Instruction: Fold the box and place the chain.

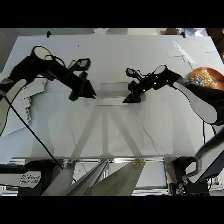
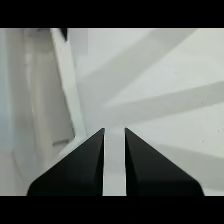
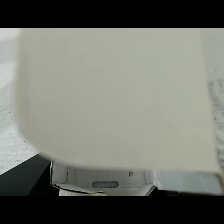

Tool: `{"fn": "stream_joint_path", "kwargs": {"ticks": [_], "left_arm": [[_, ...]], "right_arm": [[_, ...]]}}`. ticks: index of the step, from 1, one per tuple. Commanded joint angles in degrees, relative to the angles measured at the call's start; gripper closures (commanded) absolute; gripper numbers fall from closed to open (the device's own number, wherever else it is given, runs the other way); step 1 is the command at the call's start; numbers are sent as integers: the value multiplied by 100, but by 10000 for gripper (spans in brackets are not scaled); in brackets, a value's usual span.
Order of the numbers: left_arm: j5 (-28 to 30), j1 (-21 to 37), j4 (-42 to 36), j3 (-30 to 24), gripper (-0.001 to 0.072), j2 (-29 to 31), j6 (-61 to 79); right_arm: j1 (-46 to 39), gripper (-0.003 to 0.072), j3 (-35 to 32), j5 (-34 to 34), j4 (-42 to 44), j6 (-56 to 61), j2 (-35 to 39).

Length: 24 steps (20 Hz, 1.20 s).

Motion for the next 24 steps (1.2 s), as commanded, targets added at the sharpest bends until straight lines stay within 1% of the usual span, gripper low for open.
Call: {"fn": "stream_joint_path", "kwargs": {"ticks": [1,2,4,7,9,10,12,15,17,20,21,22,24], "left_arm": [[717,-586,-11,4,582,15,33],[1263,-710,-74,4,694,15,59],[2275,-855,-404,4,701,7,61],[3744,-907,-1058,4,700,-111,4],[4452,-909,-1150,4,700,-291,-337],[4634,-911,-1147,4,700,-417,-496],[4789,-918,-1147,4,700,-680,-608],[4809,-920,-1147,4,700,-960,-822],[4793,-918,-1143,7,700,-981,-885],[4697,-859,-1143,7,700,-787,-885],[4575,-809,-1141,7,700,-680,-885],[4332,-726,-1141,7,700,-540,-885],[3534,-492,-1137,7,700,-229,-881]], "right_arm": [[4,510,-2,2,0,0,-4],[4,510,-2,2,0,0,-4],[4,510,-2,2,0,0,-4],[4,510,-2,2,2,0,-4],[4,510,-2,2,0,0,-4],[4,510,-2,2,0,0,-4],[4,510,-2,2,0,0,-4],[4,510,-2,2,2,0,-4],[4,510,-2,2,2,0,-4],[4,510,-2,2,0,0,-4],[4,510,-2,2,0,0,-4],[4,510,-2,2,0,0,-4],[4,510,-2,2,0,0,-4]]}}
